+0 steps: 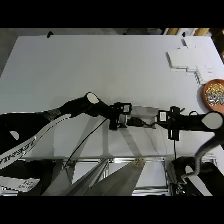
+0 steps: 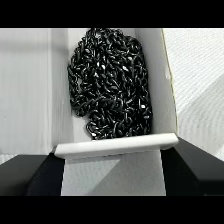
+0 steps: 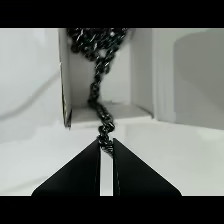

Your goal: Fold the box and place the chain.

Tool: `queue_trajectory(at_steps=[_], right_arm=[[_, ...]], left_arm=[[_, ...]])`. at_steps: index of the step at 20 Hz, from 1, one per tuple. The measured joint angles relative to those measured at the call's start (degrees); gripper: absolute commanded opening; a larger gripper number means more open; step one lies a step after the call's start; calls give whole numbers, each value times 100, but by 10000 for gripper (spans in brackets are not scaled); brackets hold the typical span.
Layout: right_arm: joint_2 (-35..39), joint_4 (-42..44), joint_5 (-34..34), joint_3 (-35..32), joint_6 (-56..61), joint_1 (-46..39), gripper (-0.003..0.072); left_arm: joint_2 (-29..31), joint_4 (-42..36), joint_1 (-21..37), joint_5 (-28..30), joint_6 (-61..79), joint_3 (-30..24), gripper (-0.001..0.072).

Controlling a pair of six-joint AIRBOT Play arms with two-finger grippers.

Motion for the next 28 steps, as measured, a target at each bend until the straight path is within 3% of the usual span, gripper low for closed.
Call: queue_trajectory(at_steps=[4,8,11,14,15,18,21,23,28], right_arm=[[297,1005,-39,-22,247,402,20],[166,1858,-656,-98,328,949,22],[-175,2157,-1104,-125,378,1290,71],[-446,2406,-1368,-76,413,1478,273],[-487,2433,-1425,4,415,1508,295],[-553,2096,-1386,446,487,1541,294],[-570,1397,-922,901,592,1244,290],[-577,977,-461,1060,623,754,151],[-662,647,302,1086,452,-459,151]], left_arm=[[0,0,0,0,2,0,207],[0,0,0,0,0,0,207],[0,0,0,0,0,0,207],[0,0,0,0,0,0,207],[0,0,0,0,0,0,207],[0,0,0,0,2,0,207],[0,0,0,0,2,0,207],[0,0,0,0,0,0,207],[0,0,0,0,0,0,207]])
